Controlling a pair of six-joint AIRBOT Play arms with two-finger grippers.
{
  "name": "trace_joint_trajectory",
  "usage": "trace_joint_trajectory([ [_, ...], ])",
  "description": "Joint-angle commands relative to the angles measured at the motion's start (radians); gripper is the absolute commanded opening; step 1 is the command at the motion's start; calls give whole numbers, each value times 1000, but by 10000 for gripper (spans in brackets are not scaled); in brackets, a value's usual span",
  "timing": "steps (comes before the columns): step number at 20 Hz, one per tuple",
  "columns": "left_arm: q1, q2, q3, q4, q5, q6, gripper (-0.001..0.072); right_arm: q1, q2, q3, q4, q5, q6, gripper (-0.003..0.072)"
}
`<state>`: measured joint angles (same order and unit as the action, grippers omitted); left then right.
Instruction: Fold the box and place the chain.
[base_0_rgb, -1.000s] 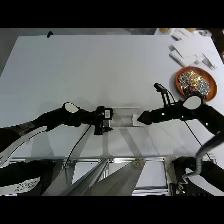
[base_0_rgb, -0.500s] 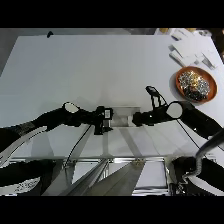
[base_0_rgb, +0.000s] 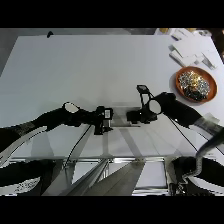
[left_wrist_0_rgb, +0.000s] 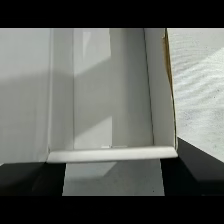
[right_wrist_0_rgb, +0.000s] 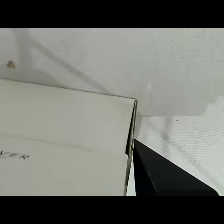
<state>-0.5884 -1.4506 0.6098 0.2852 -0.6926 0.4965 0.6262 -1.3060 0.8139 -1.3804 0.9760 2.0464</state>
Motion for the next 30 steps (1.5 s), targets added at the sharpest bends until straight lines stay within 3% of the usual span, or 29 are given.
trace_joint_trajectory([
  [1, 1, 0, 0, 0, 0, 0, 71, 34, -55, 44, -41, 44, 82, 289],
  [3, 1, 0, 0, 0, 0, 0, 71, 43, -68, 44, -42, 56, 82, 252],
  [6, 1, 0, 0, 0, 0, 0, 71, 46, -73, 44, -61, 64, 82, 110],
  [7, 1, 0, 0, 0, 1, 0, 71, 46, -73, 44, -67, 65, 82, 19],
  [8, 1, 0, 0, 0, 0, 0, 71, 46, -73, 44, -68, 65, 81, 18],
  [11, 1, 0, 0, 0, 0, 0, 71, 46, -72, 44, -84, 63, 74, 22],
  [13, 1, 0, 0, 0, 0, 0, 71, 46, -72, 44, -100, 62, 74, 152],
  [14, 1, 0, 0, 0, 0, 0, 71, 46, -72, 44, -108, 62, 74, 182],
  [17, 1, 0, 0, 0, 0, 0, 71, 46, -72, 44, -124, 58, 75, 176],
  [20, 1, 0, 0, 0, 0, 0, 71, 46, -72, 44, -128, 60, 75, 36],
  [24, 1, 0, 0, 0, 0, 0, 71, 46, -70, 44, -127, 60, 74, 20],
  [25, 1, 0, 0, 0, 0, 0, 71, 50, -65, 44, -130, 59, 74, 63],
  [27, 1, 0, 0, 0, 1, 0, 71, 68, -37, 44, -151, 57, 64, 261],
  [30, 1, 0, 0, 0, 0, 0, 71, 90, 46, 44, -179, 92, -4, 286],
])
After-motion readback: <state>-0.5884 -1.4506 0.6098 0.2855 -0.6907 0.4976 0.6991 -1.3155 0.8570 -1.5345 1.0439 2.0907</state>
